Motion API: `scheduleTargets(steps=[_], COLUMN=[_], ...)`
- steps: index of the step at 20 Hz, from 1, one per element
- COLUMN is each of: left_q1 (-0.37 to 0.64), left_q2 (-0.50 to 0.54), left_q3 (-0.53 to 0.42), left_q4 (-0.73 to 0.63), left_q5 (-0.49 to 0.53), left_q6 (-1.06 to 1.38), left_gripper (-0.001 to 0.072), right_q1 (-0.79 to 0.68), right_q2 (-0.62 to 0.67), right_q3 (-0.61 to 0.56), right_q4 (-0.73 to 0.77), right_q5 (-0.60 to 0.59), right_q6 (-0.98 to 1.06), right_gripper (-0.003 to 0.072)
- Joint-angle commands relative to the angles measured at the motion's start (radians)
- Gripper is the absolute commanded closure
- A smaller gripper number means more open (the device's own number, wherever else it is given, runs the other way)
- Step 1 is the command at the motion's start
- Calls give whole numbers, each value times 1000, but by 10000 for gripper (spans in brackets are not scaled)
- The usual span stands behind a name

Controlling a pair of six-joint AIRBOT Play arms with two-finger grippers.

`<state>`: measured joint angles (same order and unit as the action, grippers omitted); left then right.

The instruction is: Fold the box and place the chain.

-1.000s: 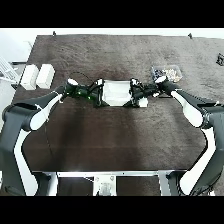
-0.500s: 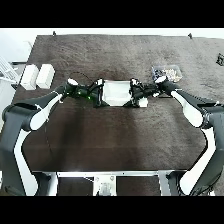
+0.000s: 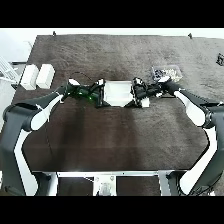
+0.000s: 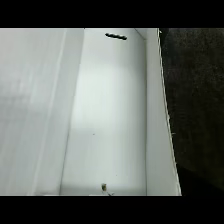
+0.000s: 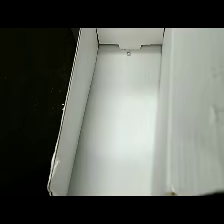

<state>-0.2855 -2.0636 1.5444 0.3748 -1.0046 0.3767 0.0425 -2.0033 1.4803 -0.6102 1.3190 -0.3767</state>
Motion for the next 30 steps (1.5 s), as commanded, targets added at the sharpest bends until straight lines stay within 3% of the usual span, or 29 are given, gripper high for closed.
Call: scheduleTargets(steps=[1,14,16,26,30], left_q1=[1,1,1,1,1], left_q2=[0,0,0,0,0], left_q3=[0,0,0,0,0], left_q4=[2,2,2,2,2], left_q5=[0,1,1,1,1], left_q6=[-2,-2,-2,-2,-2], left_gripper=[368,368,368,368,368], right_q1=[-11,-11,-19,-152,-202], right_q2=[0,0,1,71,141], right_q3=[0,0,0,1,0], right_q4=[-8,60,60,49,112], right_q5=[-5,-5,3,37,119], right_q6=[2,2,3,28,29], right_gripper=[93,93,-34,-34,-34])
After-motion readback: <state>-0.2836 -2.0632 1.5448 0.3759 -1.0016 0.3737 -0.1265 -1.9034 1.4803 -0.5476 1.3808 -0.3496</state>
